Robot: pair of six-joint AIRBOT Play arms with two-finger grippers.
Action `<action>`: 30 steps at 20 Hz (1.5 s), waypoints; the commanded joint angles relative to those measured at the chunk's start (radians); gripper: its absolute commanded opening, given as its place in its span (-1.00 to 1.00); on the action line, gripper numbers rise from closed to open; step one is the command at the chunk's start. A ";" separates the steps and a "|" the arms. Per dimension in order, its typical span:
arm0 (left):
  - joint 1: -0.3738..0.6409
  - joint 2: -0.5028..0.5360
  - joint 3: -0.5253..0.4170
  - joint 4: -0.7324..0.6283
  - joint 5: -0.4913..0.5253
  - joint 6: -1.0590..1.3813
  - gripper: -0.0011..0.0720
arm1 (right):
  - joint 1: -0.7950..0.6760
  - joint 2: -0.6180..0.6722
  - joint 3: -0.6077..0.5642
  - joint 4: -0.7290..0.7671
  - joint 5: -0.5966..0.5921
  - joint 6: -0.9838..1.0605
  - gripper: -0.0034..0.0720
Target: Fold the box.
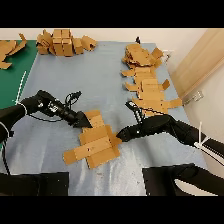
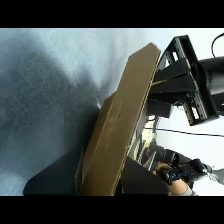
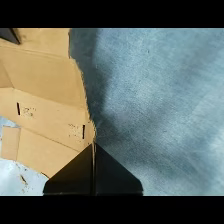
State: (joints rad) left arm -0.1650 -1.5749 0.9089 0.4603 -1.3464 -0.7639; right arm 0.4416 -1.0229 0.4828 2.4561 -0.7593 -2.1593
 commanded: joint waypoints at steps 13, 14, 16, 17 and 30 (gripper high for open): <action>-0.002 0.000 0.000 -0.012 0.005 0.162 -0.86 | 0.001 0.000 0.000 -0.003 0.000 0.015 -0.90; -0.002 0.000 0.000 -0.013 0.006 0.190 -0.94 | 0.001 0.000 0.000 -0.006 0.000 0.015 -0.90; -0.004 0.000 0.000 -0.027 0.013 0.248 -0.94 | 0.000 0.000 0.000 -0.032 0.010 0.024 -0.18; -0.010 0.000 0.000 -0.050 0.013 0.292 -0.94 | -0.004 0.000 0.000 -0.054 0.024 0.051 0.08; -0.305 0.086 0.135 -0.074 0.238 0.674 -0.94 | -0.381 0.127 0.127 -0.380 0.060 0.459 -0.18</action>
